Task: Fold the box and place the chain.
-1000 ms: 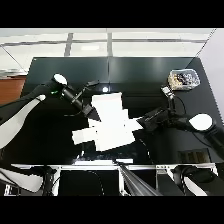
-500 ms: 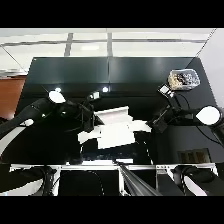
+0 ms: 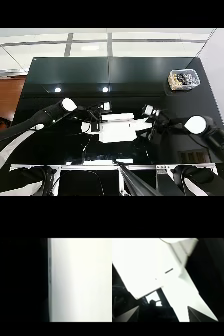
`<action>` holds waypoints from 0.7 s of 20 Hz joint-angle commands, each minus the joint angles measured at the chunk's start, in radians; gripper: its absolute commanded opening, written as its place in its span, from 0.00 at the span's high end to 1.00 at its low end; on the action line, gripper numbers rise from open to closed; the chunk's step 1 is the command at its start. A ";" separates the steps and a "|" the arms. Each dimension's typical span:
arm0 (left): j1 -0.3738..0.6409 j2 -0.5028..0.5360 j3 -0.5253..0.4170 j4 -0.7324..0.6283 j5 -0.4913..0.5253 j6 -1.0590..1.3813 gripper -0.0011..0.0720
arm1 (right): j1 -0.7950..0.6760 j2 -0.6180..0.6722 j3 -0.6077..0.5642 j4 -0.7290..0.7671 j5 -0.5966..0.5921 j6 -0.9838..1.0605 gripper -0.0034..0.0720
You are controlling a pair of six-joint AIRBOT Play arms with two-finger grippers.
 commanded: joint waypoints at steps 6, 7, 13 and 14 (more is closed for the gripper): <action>-0.017 -0.013 -0.001 0.004 0.026 0.008 0.95 | 0.141 -0.014 -0.090 -0.031 -0.132 -0.231 0.02; -0.017 -0.013 -0.001 0.004 0.026 0.008 0.95 | 0.141 -0.031 -0.090 -0.026 -0.133 -0.239 0.02; -0.018 -0.013 -0.001 0.003 0.026 0.008 0.95 | 0.146 -0.138 -0.088 0.169 -0.250 -0.379 0.02; -0.017 -0.013 -0.001 0.003 0.026 0.008 0.95 | 0.146 -0.150 -0.087 0.172 -0.250 -0.388 0.02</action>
